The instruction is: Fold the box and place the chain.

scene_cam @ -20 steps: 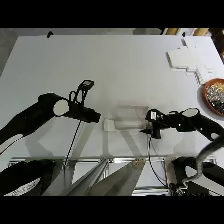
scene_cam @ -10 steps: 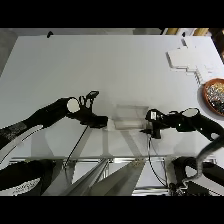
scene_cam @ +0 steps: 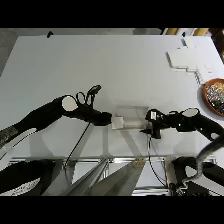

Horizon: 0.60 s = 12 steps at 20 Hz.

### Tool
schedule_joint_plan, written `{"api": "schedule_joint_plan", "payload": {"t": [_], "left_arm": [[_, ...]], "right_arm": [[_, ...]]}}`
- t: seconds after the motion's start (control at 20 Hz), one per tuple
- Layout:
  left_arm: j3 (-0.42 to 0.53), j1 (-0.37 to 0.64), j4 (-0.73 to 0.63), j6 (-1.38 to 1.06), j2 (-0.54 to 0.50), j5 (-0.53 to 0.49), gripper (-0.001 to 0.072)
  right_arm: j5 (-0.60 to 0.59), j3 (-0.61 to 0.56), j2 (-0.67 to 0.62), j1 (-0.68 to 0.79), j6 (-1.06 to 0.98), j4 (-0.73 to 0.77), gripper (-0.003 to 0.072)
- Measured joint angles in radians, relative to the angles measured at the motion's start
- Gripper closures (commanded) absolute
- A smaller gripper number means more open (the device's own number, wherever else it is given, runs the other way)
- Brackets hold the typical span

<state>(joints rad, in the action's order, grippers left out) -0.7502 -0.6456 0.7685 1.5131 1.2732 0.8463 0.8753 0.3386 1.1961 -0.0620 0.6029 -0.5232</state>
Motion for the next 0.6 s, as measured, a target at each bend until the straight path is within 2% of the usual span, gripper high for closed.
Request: {"api": "schedule_joint_plan", "payload": {"t": [0.2, 0.25, 0.35, 0.6], "left_arm": [[-0.002, -0.029, -0.011, -0.004, -0.011, -0.02, 0.0552], [-0.002, -0.036, -0.012, -0.004, -0.012, -0.028, 0.0529], [-0.003, -0.047, -0.013, -0.006, -0.014, -0.041, 0.0421], [-0.008, -0.072, -0.007, -0.006, -0.008, -0.076, 0.0415]], "right_arm": [[0.0, 0.0, 0.0, 0.0, 0.0, 0.0, 0.0276], [0.0, 0.0, 0.0, 0.0, 0.0, 0.0, 0.0276], [0.0, 0.0, 0.0, 0.0, 0.0, 0.0, 0.0276], [0.0, 0.0, 0.0, 0.0, 0.0, 0.0, 0.0276]]}}
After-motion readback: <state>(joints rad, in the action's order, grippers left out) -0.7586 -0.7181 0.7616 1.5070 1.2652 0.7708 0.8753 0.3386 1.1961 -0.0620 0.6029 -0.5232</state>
